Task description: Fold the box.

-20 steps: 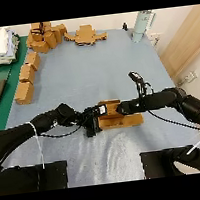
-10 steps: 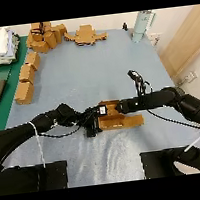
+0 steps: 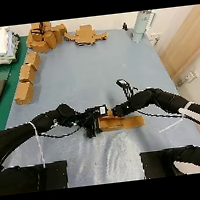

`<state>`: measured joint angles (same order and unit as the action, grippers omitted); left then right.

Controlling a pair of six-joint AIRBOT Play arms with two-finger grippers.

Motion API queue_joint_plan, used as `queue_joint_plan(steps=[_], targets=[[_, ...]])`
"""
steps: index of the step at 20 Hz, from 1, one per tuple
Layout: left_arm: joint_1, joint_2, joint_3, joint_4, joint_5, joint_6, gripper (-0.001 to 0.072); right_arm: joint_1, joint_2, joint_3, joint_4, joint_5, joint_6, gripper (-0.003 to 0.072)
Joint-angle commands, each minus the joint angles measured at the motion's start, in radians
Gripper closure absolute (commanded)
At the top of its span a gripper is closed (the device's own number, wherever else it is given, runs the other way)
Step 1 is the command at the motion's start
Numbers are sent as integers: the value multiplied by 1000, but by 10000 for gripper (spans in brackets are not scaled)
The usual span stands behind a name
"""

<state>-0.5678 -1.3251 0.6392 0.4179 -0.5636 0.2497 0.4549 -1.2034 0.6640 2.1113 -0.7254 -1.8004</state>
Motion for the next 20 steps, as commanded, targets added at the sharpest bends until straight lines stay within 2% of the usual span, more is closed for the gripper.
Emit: queue_joint_plan(steps=[1, 4, 7, 11, 14, 15, 17, 18, 20], targets=[[0, -1, 0, -2, 4, -3, 410, 0, -10, 10, -3, -9, -92, 683], [0, -1, 0, -2, 4, -3, 410, -1, 69, 47, -22, -17, -120, 683], [0, -1, 0, -2, 4, -3, 410, 0, 204, 60, -58, -65, -120, 683], [0, -1, 0, -2, 4, -3, 410, 0, 383, 42, -111, -285, -119, 683], [0, -1, 0, -2, 4, -3, 410, 1, 520, -43, -108, -422, -212, 683], [0, -1, 0, -2, 4, -3, 410, 1, 559, -78, -129, -452, -233, 653], [0, -1, 0, -2, 5, -3, 410, 1, 611, -140, -187, -472, -265, 269], [0, -1, 0, -2, 5, -3, 410, 1, 617, -163, -224, -462, -306, 183], [0, -1, 0, -2, 5, -3, 410, 1, 607, -202, -293, -380, -456, 157]])
